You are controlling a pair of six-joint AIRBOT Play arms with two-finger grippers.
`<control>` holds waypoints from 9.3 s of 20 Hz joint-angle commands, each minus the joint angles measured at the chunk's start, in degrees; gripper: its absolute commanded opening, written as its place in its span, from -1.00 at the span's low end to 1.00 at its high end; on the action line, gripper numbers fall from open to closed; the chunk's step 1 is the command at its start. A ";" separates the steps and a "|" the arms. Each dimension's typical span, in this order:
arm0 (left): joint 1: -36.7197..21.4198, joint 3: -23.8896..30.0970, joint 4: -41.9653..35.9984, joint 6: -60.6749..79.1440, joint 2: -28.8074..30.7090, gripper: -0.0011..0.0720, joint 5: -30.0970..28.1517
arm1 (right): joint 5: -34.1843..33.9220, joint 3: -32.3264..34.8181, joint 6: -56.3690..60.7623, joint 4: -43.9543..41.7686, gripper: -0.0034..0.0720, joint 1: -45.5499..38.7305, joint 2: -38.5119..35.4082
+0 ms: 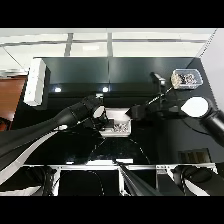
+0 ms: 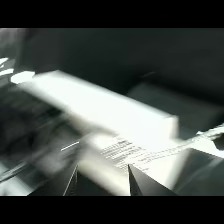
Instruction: Fold the box and place the chain.
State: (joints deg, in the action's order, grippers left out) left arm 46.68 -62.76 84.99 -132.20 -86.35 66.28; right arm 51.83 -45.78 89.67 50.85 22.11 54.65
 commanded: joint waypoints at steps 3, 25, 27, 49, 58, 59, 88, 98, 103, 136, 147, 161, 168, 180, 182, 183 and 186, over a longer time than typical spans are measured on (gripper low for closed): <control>-0.04 -0.02 0.00 0.02 0.04 -0.89 0.00 | -8.26 1.20 9.22 27.74 0.09 -13.40 1.11; -0.02 -0.02 -0.17 0.02 0.04 -0.89 0.00 | -3.82 -23.78 17.75 28.65 -0.88 -27.93 37.94; -0.02 -0.02 -0.15 0.02 0.04 -0.89 -0.02 | 2.45 -23.67 9.66 28.68 -0.88 -27.47 32.48; -0.02 -0.02 -0.17 0.02 0.04 -0.90 0.00 | 14.19 -24.85 -3.65 -11.23 -0.87 -9.57 -14.51; -0.02 -0.02 -0.17 0.02 0.04 -0.89 -0.02 | 10.08 -24.59 -6.29 -16.22 -0.87 -3.02 -12.90; -0.02 -0.02 -0.17 0.02 0.04 -0.89 -0.02 | 10.01 -23.34 -5.90 -16.24 -0.87 -1.68 -12.17; -0.04 -0.02 0.02 0.24 0.02 -0.89 -0.61 | 10.95 -1.31 2.43 12.50 0.22 -8.35 -5.05; 3.50 -1.95 7.87 3.54 13.81 0.64 6.54 | 12.66 -1.16 1.79 15.34 0.22 -7.82 -5.05; -8.44 12.07 15.43 6.23 26.60 0.60 12.02 | 11.89 -1.16 1.81 16.33 0.22 -7.80 -5.05; -21.59 27.21 -52.76 147.21 10.86 0.98 -21.27 | 7.10 0.11 5.92 15.21 0.22 -7.41 -4.92; -20.55 27.08 -52.98 149.13 10.73 0.98 -24.09 | 3.67 0.11 5.92 15.26 0.22 -3.65 -2.32; -16.24 27.12 -55.28 152.80 10.73 0.28 -24.26 | -5.66 0.09 4.09 8.74 0.90 -3.37 1.73; -16.24 27.12 -55.28 152.80 10.73 0.28 -24.26 | -9.75 0.09 -17.92 -3.80 0.89 0.26 13.55; -16.24 27.12 -55.25 152.80 10.73 0.28 -24.26 | 10.36 -3.13 -68.04 0.11 0.87 0.79 9.66; -16.24 27.12 -55.28 152.80 10.73 0.28 -24.26 | 8.92 -1.14 -71.01 -1.27 0.87 0.79 9.66; -16.24 27.12 -55.25 152.80 10.73 0.28 -24.26 | 8.55 -0.13 -72.15 -2.36 0.87 0.81 9.66; -16.24 27.12 -55.25 152.80 10.73 0.28 -24.26 | 8.55 0.57 -73.68 -5.07 0.87 0.96 9.64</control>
State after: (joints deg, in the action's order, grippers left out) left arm 30.41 -35.64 29.71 20.60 -75.59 42.04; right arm 60.51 -46.28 19.49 48.40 22.87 64.36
